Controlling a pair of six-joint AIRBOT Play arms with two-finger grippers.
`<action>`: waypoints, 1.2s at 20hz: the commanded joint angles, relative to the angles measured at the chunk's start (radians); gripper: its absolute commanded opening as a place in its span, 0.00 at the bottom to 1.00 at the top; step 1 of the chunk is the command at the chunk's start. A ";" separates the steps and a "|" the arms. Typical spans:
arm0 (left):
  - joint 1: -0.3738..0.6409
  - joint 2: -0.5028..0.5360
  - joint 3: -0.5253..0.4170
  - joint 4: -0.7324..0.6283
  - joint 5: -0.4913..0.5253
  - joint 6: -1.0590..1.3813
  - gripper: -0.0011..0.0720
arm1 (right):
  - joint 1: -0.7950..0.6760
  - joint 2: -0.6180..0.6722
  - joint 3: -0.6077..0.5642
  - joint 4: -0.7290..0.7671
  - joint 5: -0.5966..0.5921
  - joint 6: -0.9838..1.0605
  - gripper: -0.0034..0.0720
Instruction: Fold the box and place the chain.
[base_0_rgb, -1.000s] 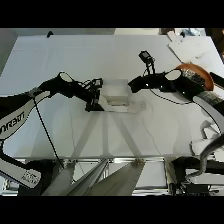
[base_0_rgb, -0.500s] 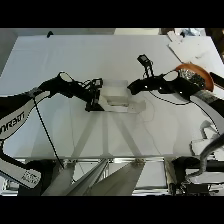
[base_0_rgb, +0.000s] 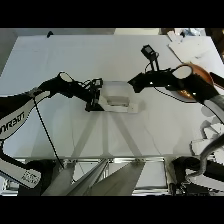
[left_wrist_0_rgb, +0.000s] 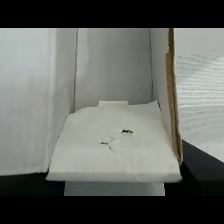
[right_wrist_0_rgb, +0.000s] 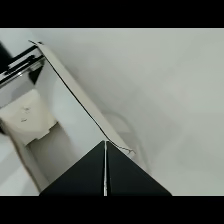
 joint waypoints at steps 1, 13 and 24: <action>0.000 0.000 0.000 0.000 0.000 0.000 0.30 | 0.000 0.134 0.001 -0.192 0.135 0.071 0.06; 0.000 0.000 0.000 0.000 0.000 0.000 0.30 | 0.052 0.161 0.000 -0.504 0.208 -0.108 0.36; 0.000 0.000 0.000 0.000 0.000 0.000 0.30 | 0.132 -0.110 0.000 -0.483 0.124 -0.262 0.47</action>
